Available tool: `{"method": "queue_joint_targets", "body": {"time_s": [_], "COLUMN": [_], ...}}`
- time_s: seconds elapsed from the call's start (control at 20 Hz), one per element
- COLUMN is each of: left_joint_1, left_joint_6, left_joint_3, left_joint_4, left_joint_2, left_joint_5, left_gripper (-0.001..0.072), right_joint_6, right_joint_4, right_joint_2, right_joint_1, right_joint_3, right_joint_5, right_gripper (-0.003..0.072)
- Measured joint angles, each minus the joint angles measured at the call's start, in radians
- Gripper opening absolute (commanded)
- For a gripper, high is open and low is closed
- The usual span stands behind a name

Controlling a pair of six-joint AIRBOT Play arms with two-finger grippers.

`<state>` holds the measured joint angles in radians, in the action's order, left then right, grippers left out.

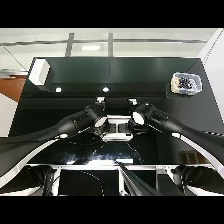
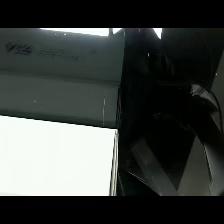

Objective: Fold the box and place the chain.

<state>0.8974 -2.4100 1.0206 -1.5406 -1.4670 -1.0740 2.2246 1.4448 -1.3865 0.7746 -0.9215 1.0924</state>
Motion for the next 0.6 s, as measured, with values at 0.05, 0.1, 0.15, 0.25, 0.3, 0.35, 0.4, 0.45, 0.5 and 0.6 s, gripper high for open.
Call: {"method": "queue_joint_targets", "body": {"time_s": [0.05,0.1,0.15,0.25,0.3,0.35,0.4,0.45,0.5,0.6], "left_joint_1": [0.000,0.000,0.000,0.000,0.000,0.000,0.000,0.000,0.000,0.000], "left_joint_6": [0.000,0.000,0.000,0.000,0.000,0.000,0.000,0.000,0.000,0.000], "left_joint_3": [0.000,0.000,0.000,0.000,0.001,0.001,0.001,0.001,0.001,0.000], "left_joint_4": [0.000,-0.001,-0.002,-0.002,-0.002,-0.002,-0.003,-0.003,-0.003,-0.003], "left_joint_2": [0.000,-0.001,-0.002,-0.003,-0.003,-0.003,-0.004,-0.004,-0.004,-0.005], "left_joint_5": [0.000,0.000,0.000,-0.001,-0.001,-0.001,-0.001,-0.001,-0.001,-0.001], "left_gripper": [0.0029,0.0028,0.0029,0.0029,0.0028,0.0028,0.0028,0.0028,0.0029,0.0029], "right_joint_6": [0.002,0.002,0.003,0.004,0.005,0.005,0.005,0.009,0.008,0.005], "right_joint_4": [-0.001,-0.002,-0.006,-0.011,-0.011,-0.012,-0.012,-0.015,-0.016,-0.017], "right_joint_2": [-0.005,-0.007,-0.011,-0.017,-0.018,-0.020,-0.021,-0.022,-0.023,-0.024], "right_joint_1": [0.000,0.000,0.000,0.000,0.000,0.000,0.000,0.000,0.000,0.000], "right_joint_3": [0.000,0.000,0.000,-0.001,-0.001,-0.001,-0.001,-0.001,-0.001,-0.001], "right_joint_5": [0.000,0.000,0.001,0.003,0.003,0.005,0.008,0.008,0.008,0.007], "right_gripper": [0.0184,0.0184,0.0184,0.0114,0.0114,0.0041,0.0042,0.0041,0.0040,0.0045]}}
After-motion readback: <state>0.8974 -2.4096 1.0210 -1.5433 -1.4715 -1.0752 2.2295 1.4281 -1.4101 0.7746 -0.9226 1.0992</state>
